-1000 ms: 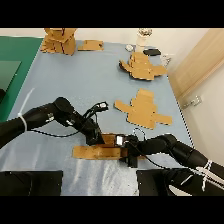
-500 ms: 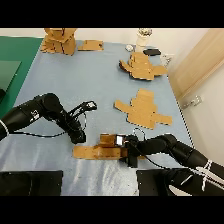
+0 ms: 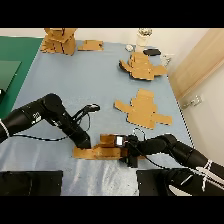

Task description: Fold the box.

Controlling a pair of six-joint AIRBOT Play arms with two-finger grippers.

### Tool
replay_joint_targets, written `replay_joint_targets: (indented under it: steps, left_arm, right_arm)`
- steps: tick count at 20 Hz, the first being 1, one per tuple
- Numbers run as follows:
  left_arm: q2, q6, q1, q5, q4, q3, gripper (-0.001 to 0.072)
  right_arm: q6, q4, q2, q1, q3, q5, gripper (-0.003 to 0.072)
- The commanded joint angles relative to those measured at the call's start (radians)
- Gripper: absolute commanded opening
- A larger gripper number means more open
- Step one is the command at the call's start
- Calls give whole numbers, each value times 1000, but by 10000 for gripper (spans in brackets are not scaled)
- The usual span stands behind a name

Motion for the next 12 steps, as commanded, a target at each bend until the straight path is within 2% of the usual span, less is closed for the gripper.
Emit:
replay_joint_targets:
  steps: [1,4,6,12]
  left_arm:
    - [-2,-66,-38,188,-140,0,13]
    - [-20,-33,0,294,-196,0,13]
    - [-60,-8,13,317,-230,2,13]
    - [-211,-5,10,337,-221,14,13]
  right_arm:
    - [1,0,0,0,0,0,589]
    - [1,0,0,0,0,0,589]
    - [1,0,0,0,0,0,589]
    - [1,0,0,0,0,0,590]
